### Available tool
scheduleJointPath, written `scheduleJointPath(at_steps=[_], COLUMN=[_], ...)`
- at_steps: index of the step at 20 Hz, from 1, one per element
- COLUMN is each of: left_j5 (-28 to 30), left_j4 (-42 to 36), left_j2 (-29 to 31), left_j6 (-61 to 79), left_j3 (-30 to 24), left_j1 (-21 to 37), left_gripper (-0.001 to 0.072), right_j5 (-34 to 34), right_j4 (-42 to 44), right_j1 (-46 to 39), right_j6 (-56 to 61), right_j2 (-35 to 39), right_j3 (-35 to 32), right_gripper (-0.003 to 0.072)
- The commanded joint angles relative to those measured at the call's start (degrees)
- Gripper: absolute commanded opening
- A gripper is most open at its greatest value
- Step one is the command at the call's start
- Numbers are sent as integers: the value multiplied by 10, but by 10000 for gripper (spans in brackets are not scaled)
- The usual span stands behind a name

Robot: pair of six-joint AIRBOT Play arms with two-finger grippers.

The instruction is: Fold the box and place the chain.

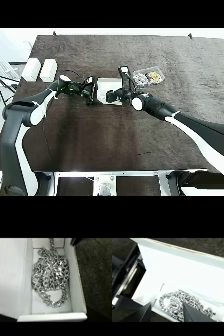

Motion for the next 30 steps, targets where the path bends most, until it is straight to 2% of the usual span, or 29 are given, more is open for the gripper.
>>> scheduleJointPath(at_steps=[1,4,6,8,11,17,19,21,22,24,27,30], left_j5=[0,0,0,0,0,0,1,1,0,0,0,0], left_j4=[0,0,0,0,0,0,0,0,0,0,0,0], left_j2=[0,0,0,0,0,0,0,0,0,0,0,0], left_j6=[0,0,0,0,0,0,0,0,0,0,0,0], left_j3=[0,0,0,0,0,0,0,0,0,0,0,0], left_j1=[0,0,0,0,0,0,0,0,0,0,0,0], left_gripper=[288,288,288,288,288,288,288,288,288,288,289,288], right_j5=[38,78,78,76,54,55,55,55,48,30,42,71], right_j4=[-30,-43,-42,-37,-14,71,92,96,92,92,92,90], right_j1=[-25,-94,-145,-185,-212,-205,-198,-198,-202,-211,-208,-193], right_j6=[-5,-5,3,15,17,-11,-20,-21,-31,-45,-58,-98], right_j2=[44,58,55,33,-14,-115,-143,-172,-182,-184,-151,-51], right_j3=[-1,-5,-25,-28,-21,70,106,130,135,132,133,133], right_gripper=[454,457,459,524,530,528,484,483,405,17,10,9])
